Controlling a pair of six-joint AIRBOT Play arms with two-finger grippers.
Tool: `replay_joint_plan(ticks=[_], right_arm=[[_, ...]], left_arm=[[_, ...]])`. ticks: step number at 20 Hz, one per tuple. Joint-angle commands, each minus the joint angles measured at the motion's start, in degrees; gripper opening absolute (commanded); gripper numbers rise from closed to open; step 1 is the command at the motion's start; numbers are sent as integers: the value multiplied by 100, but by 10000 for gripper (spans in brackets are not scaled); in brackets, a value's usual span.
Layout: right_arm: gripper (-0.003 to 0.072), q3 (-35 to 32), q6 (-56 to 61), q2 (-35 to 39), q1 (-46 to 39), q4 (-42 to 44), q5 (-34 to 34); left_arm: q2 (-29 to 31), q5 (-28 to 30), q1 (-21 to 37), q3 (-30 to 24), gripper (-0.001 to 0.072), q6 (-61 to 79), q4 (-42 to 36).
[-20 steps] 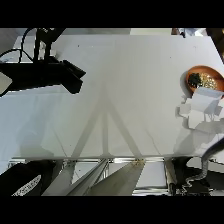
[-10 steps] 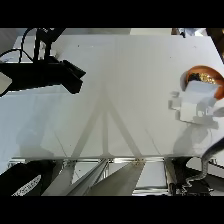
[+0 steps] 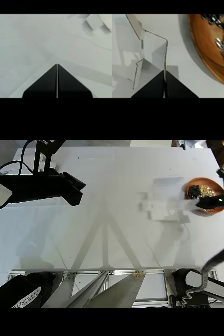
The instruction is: Fold the box and place the chain.
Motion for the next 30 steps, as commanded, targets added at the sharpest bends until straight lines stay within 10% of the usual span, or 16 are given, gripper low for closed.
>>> replay_joint_plan(ticks=[1, 13, 30], right_arm=[[11, -2, -83, 11, 890, 1241, -754], [9, -98, -992, -796, 2994, 2782, -2194], [11, -201, -1740, -1751, 3093, 3200, -3064]], left_arm=[[7, 2, 4, -2, 9, 2, 2], [4, 2, 4, -2, 9, 2, 2], [7, 2, 4, -2, 9, 2, 2]])
